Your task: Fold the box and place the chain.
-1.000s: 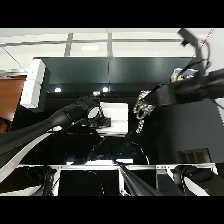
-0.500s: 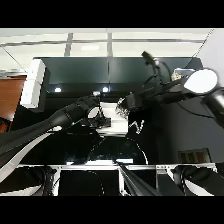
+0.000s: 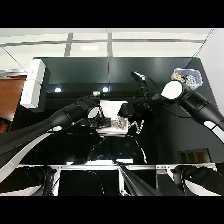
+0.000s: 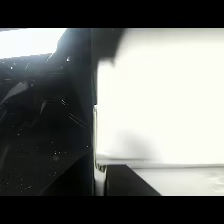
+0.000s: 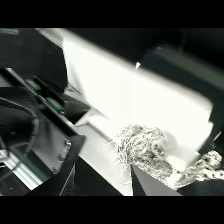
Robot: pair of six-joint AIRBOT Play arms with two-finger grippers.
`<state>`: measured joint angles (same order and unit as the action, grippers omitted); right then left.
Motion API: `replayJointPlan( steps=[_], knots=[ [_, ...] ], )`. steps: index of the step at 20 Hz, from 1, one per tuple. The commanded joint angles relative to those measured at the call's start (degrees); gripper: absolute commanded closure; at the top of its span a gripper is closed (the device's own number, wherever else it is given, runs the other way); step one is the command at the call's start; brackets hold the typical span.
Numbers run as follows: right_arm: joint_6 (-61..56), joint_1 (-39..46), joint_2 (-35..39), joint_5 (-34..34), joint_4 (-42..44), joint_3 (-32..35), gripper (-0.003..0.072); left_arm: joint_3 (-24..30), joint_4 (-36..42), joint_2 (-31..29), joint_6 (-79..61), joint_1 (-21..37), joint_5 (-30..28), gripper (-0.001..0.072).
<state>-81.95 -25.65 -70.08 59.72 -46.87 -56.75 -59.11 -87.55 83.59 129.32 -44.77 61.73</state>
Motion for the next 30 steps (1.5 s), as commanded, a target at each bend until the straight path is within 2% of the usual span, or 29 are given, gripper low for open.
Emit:
replayJointPlan(
  steps=[1, 3, 5, 6, 8, 9, 10, 14, 16, 17, 22, 25, 28, 30],
  knots=[
    [1.5, 4.4, 3.0, 6.4, -3.1, 0.3, 0.0275, 0.0, 0.0, 0.0, -0.1, 0.0, 0.0, 0.0682],
    [1.4, 7.6, 8.3, 9.9, -11.5, 1.0, 0.0275, 0.0, 0.0, 0.0, -0.1, 0.0, 0.0, 0.0682],
    [3.1, 8.8, 14.7, 7.9, -17.7, 6.5, 0.0275, 0.0, 0.0, 0.0, -0.1, 0.0, 0.0, 0.0682],
    [5.6, 8.9, 17.7, 5.4, -18.9, 11.3, 0.0275, 0.0, 0.0, 0.0, -0.1, 0.0, 0.0, 0.0682],
    [11.5, 8.6, 21.1, -2.5, -18.3, 21.4, 0.0253, 0.0, 0.0, 0.0, -0.1, 0.0, 0.0, 0.0682],
    [14.7, 8.1, 21.0, -7.3, -17.4, 25.4, 0.0015, 0.0, 0.0, 0.0, -0.1, 0.0, 0.0, 0.0682],
    [19.8, 7.1, 20.7, -13.3, -16.5, 29.1, -0.0034, 0.0, 0.0, 0.0, -0.1, 0.0, 0.0, 0.0682],
    [45.5, 2.3, 19.4, -32.5, -15.3, 35.8, -0.0034, 0.0, 0.0, 0.0, -0.1, 0.0, 0.0, 0.0682],
    [54.9, 2.4, 17.2, -32.9, -11.3, 34.6, -0.0028, 0.0, 0.0, 0.0, -0.1, 0.0, 0.0, 0.0682],
    [58.1, 2.6, 15.7, -32.2, -7.5, 33.9, -0.0028, 0.0, 0.0, 0.0, -0.1, 0.0, 0.0, 0.0682],
    [90.1, 2.7, 6.6, -28.9, 13.4, 30.2, -0.0028, 0.0, 0.0, 0.0, -0.1, 0.0, 0.0, 0.0682],
    [92.1, 3.0, 2.1, -27.6, 13.9, 28.8, -0.0028, 0.0, 0.0, 0.0, -0.1, 0.0, 0.0, 0.0682],
    [92.1, 5.3, 1.7, -27.4, 13.9, 28.8, -0.0027, 0.0, 0.0, 0.0, -0.1, 0.0, 0.0, 0.0682],
    [91.1, 7.0, 1.7, -26.3, 13.8, 28.8, 0.0118, 0.0, 0.0, 0.0, -0.1, 0.0, 0.0, 0.0682]
  ],
)
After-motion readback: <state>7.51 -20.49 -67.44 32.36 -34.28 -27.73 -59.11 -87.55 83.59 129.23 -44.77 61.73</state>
